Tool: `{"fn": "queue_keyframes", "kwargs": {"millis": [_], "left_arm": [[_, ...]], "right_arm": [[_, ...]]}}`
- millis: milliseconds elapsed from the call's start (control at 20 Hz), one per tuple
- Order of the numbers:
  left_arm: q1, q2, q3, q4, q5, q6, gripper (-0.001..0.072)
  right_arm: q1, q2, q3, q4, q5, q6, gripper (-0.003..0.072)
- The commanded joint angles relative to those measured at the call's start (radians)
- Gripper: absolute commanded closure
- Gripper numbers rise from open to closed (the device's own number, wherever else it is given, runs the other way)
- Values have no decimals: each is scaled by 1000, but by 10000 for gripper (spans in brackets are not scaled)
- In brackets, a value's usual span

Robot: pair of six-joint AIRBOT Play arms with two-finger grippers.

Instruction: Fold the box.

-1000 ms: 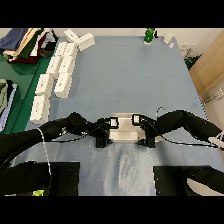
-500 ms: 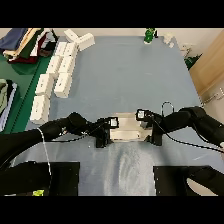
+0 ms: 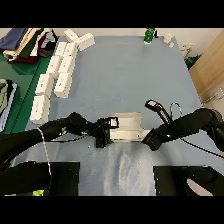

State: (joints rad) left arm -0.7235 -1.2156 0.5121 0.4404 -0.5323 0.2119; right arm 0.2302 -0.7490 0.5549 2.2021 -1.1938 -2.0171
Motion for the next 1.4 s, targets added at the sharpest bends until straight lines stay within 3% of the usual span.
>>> {"fn": "queue_keyframes", "kwargs": {"millis": [0,250,400,650,1350], "left_arm": [[0,0,0,0,0,0,238],[0,0,0,0,0,0,239],[0,0,0,0,0,0,239],[0,0,0,0,-1,0,239],[0,0,0,0,0,0,239]], "right_arm": [[26,-45,7,246,190,98,683],[19,-260,157,239,381,98,683],[19,-404,216,225,385,98,683],[20,-557,219,211,383,97,683],[23,-580,217,180,393,87,684]]}}
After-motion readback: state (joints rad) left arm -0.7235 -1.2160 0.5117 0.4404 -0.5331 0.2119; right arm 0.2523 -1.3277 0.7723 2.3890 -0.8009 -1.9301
